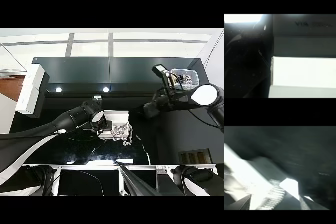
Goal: Fold the box and place the chain.
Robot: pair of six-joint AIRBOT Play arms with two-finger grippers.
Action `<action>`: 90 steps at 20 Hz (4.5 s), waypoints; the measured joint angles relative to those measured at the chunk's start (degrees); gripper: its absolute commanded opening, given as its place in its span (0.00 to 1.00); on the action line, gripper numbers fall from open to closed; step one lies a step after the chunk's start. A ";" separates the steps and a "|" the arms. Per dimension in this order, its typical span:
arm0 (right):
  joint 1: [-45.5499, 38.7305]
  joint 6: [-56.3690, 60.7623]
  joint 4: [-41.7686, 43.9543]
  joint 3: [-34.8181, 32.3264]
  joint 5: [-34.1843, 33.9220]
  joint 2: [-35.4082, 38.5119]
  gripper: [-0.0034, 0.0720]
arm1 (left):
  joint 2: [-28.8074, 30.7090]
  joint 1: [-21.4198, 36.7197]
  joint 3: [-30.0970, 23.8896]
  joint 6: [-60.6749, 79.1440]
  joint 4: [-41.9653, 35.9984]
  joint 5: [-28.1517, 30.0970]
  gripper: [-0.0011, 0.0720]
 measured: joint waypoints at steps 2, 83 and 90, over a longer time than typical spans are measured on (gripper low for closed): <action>-2.36 -9.68 -1.33 -4.81 -2.75 -0.02 1.00 | 0.00 0.00 0.00 0.00 0.00 0.00 0.06; 0.74 -34.62 7.56 -18.62 -17.92 5.51 0.99 | 0.02 0.00 0.00 0.00 -0.17 0.52 0.06; 6.29 -64.94 23.06 -21.44 -22.82 -7.21 0.99 | 0.02 0.00 0.00 0.00 -0.17 0.81 0.06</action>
